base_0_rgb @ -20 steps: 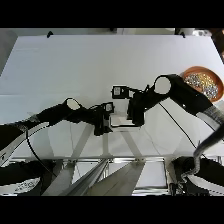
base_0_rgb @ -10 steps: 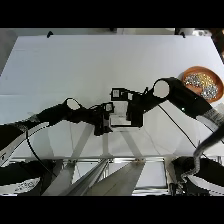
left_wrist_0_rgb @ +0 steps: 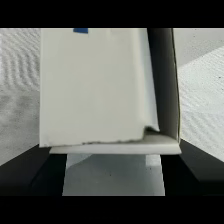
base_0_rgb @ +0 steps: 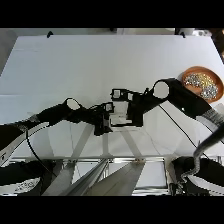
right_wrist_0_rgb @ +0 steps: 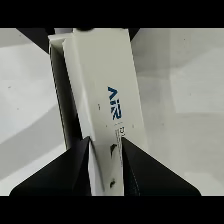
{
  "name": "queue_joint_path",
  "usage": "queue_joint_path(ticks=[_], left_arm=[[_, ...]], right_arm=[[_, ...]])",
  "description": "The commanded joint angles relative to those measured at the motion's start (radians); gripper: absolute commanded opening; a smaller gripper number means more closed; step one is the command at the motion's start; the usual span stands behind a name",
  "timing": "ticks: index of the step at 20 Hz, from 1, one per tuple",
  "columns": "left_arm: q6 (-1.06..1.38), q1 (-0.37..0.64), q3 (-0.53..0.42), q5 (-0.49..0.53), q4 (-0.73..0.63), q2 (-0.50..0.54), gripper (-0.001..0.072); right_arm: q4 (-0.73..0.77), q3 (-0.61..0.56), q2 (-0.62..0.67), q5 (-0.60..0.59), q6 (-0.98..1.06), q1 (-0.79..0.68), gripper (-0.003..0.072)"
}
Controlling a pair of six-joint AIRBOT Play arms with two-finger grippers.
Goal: Fold the box and place the chain.
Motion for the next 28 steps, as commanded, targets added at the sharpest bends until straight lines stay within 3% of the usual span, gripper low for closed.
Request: queue_joint_path(ticks=[1, 24, 27, 28], left_arm=[[0.001, 0.000, 0.001, 0.000, 0.001, 0.000, 0.0290], [0.001, 0.000, 0.001, 0.000, 0.001, 0.000, 0.0290], [0.001, 0.000, 0.001, 0.000, 0.001, 0.000, 0.0290], [0.001, 0.000, 0.001, 0.000, 0.001, 0.000, 0.0290]], right_arm=[[-0.005, -0.018, -0.001, 0.003, 0.000, 0.000, 0.0195], [-0.005, -0.050, -0.001, 0.093, 0.008, 0.111, 0.0176], [-0.006, -0.052, 0.012, 0.079, 0.008, 0.111, 0.0192], [-0.006, -0.052, 0.023, 0.064, 0.008, 0.111, 0.0237]])
